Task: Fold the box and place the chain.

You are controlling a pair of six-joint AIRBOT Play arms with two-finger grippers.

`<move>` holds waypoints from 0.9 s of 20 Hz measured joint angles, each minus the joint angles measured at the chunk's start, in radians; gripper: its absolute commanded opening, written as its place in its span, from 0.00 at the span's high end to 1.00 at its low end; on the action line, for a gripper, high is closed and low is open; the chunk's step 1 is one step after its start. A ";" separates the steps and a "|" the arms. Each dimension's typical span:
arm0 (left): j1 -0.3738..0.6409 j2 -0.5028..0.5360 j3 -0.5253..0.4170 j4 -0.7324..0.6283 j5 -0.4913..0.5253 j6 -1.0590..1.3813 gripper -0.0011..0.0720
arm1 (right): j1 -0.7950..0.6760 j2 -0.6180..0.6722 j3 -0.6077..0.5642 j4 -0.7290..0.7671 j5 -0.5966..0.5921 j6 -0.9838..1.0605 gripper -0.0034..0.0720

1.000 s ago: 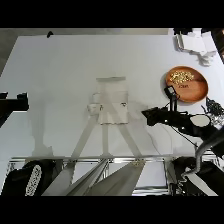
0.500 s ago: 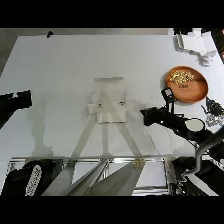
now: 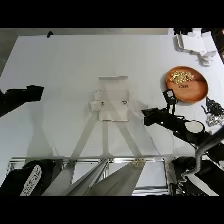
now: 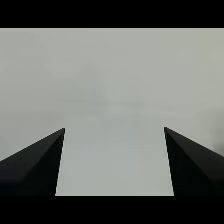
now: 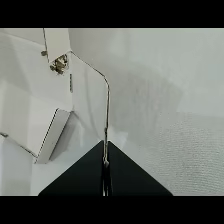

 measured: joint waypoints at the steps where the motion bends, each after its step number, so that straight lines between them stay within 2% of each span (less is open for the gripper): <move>1: -0.021 -0.057 0.040 -0.035 -0.032 0.041 0.03 | 0.002 0.000 -0.003 0.025 0.005 -0.025 0.94; 5: -0.169 -0.310 0.205 -0.116 -0.135 0.193 0.03 | 0.053 -0.004 -0.013 0.108 0.007 -0.111 0.94; 10: -0.359 -0.542 0.349 -0.143 -0.160 0.317 0.03 | 0.157 -0.032 -0.016 0.174 -0.063 -0.147 0.94; 14: -0.420 -0.646 0.392 -0.150 -0.190 0.363 0.03 | 0.193 -0.040 -0.017 0.193 -0.087 -0.154 0.94; 18: -0.440 -0.695 0.404 -0.153 -0.314 0.436 0.03 | 0.204 -0.042 -0.017 0.199 -0.096 -0.156 0.94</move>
